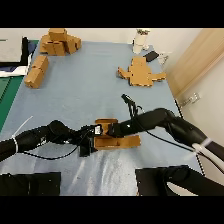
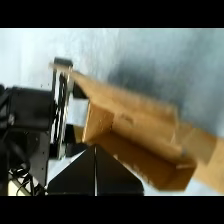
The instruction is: Fold the box.
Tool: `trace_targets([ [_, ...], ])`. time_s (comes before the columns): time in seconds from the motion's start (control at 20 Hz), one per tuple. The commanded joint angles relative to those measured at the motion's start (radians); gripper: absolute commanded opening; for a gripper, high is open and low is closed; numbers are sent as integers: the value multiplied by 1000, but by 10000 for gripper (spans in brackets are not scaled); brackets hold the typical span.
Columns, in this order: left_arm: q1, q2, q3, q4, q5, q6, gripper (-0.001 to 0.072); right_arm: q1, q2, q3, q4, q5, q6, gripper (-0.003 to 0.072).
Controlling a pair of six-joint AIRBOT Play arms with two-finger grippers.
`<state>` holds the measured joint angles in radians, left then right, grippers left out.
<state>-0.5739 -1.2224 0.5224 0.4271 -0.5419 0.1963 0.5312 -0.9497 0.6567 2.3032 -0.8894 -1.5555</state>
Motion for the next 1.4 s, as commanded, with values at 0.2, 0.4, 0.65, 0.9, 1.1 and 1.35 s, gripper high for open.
trace_targets([
  [0.2, 0, 0, 0, 0, 0, 0, 402, -31, -292, 102, 6, -10, -244, 2],
  [0.4, 0, 0, 0, 0, 0, 0, 403, -31, -328, 103, 6, -37, -332, 2],
  [0.65, 0, 0, 0, 0, 0, 0, 402, -32, -314, 103, 5, -36, -412, 2],
  [0.9, 0, 0, 0, 0, 0, 0, 402, -59, -97, 134, -291, -106, -351, 1],
  [1.1, 0, 0, 0, 0, 0, 0, 403, -55, 160, 59, -497, -334, -388, 3],
  [1.35, 0, 0, 0, 0, 0, 0, 402, -55, 272, -185, -453, -280, -806, 480],
])
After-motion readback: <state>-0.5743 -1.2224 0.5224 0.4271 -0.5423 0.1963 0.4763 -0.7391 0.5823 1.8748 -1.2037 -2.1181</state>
